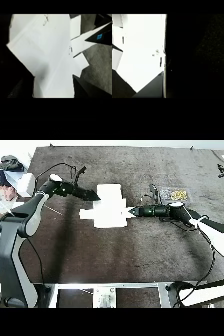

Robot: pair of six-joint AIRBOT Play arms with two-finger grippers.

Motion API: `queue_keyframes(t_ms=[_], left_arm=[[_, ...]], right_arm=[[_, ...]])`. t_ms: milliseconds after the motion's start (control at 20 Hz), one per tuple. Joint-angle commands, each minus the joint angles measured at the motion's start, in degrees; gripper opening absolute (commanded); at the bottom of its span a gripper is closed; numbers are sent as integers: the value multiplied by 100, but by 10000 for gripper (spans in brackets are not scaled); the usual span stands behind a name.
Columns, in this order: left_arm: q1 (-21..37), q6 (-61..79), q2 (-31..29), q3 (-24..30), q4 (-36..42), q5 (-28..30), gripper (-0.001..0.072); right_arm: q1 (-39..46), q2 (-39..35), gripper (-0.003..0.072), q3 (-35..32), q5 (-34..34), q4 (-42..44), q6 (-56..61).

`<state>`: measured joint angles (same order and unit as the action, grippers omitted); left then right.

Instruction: Fold the box and place the chain.

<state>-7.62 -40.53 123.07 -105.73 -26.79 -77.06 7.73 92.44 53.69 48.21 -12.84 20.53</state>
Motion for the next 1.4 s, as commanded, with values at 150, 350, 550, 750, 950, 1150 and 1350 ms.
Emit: queue_keyframes(t_ms=[150,350,550,750,950,1150,1350], left_arm=[[-20,13,146,-9,433,-302,593],[-212,162,146,-9,295,-208,592],[-232,177,146,-9,295,-164,536],[-227,205,146,-9,251,-260,407],[-227,260,146,-9,120,-334,288],[-227,518,146,-9,140,-339,11],[-227,1292,144,-9,195,-439,10]], right_arm=[[-2,0,-24,2,48,2,0],[-4,0,-23,2,46,4,0],[-2,0,-23,2,44,2,0],[-2,0,-24,2,44,2,2],[-2,0,-24,2,44,2,2],[9,-7,10,2,55,2,-28],[531,-275,349,2,765,-70,-129]])
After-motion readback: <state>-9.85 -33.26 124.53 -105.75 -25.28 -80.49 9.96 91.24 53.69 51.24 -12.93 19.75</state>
